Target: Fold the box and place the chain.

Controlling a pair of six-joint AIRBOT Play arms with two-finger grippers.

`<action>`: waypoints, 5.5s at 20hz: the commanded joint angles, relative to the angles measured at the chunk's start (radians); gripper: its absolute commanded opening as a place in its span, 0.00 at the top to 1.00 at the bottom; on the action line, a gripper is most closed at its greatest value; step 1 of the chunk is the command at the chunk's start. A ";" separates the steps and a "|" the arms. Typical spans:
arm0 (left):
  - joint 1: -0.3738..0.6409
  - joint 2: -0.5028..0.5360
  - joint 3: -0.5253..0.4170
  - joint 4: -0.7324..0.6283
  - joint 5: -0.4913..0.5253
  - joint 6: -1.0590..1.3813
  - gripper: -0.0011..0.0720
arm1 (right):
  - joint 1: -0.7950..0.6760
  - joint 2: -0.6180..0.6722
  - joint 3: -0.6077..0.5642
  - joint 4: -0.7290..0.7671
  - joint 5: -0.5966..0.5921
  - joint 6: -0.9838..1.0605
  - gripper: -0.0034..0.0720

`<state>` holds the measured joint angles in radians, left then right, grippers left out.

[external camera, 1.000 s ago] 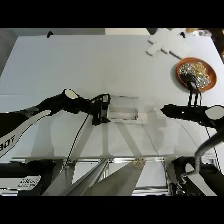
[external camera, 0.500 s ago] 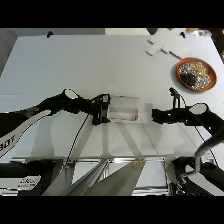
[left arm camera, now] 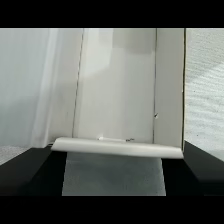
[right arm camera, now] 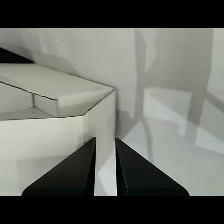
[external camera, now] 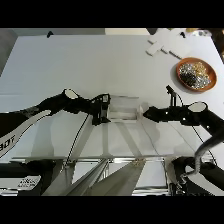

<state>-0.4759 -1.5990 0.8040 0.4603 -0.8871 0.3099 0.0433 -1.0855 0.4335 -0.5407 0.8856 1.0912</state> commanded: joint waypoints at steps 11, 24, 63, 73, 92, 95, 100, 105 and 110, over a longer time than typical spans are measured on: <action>0.001 0.001 0.000 0.000 0.001 0.000 0.45 | 0.002 0.017 0.053 0.014 0.120 -0.013 0.56; 0.001 0.001 0.000 0.000 0.000 0.000 0.45 | 0.312 -0.031 0.285 -0.582 0.039 0.641 0.39; 0.001 0.001 0.000 0.000 0.000 0.000 0.45 | 0.655 -0.315 0.578 -0.976 0.230 1.093 0.57; 0.001 0.001 0.000 0.000 0.000 0.000 0.45 | 0.640 -0.348 0.576 -1.007 0.217 1.191 0.69; 0.001 0.001 0.000 0.000 0.000 0.000 0.45 | 0.640 -0.349 0.565 -1.006 0.181 1.249 0.93; 0.001 0.001 0.000 0.000 0.000 0.000 0.45 | 0.640 -0.351 0.564 -1.006 0.203 1.258 0.90; 0.001 0.001 0.000 0.000 0.001 0.000 0.45 | 0.662 -0.358 0.565 -1.009 0.208 1.326 0.67; 0.001 0.001 0.000 0.000 0.001 0.000 0.45 | 0.664 -0.401 0.565 -1.009 0.290 1.347 0.68; 0.001 0.001 0.000 0.000 0.000 0.000 0.45 | 0.664 -0.401 0.565 -1.051 0.285 1.382 0.72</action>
<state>-0.4763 -1.5990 0.8040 0.4606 -0.8867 0.3099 0.7063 -1.4834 0.9985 -1.5646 1.1595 2.4546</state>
